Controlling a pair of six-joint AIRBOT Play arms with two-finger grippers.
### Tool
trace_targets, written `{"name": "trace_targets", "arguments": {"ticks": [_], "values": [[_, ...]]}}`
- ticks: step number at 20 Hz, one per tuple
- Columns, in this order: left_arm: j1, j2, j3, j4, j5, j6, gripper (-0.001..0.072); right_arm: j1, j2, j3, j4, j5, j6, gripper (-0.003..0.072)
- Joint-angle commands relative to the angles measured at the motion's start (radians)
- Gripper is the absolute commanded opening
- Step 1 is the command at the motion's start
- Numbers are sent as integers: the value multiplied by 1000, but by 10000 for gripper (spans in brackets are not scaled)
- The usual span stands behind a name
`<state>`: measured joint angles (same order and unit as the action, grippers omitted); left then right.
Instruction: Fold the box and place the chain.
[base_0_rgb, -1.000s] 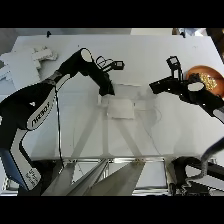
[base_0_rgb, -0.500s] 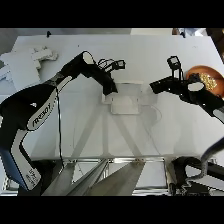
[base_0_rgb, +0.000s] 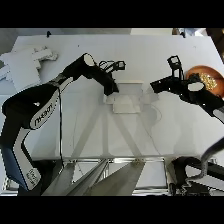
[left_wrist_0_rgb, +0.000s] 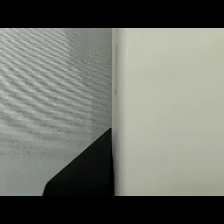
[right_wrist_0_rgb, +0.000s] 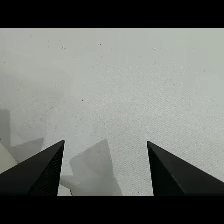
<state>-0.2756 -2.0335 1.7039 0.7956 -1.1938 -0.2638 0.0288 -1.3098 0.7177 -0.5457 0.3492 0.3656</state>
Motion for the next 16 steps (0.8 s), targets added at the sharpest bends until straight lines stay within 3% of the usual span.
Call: {"name": "trace_targets", "arguments": {"ticks": [1, 16], "values": [[0, -5, 0, -2, 5, 3, -3, 0, 0, 1, 0, -3, 0, 568], [0, -26, 0, 5, -1, 19, 1, 0, 0, 1, 0, -3, 0, 568]]}}
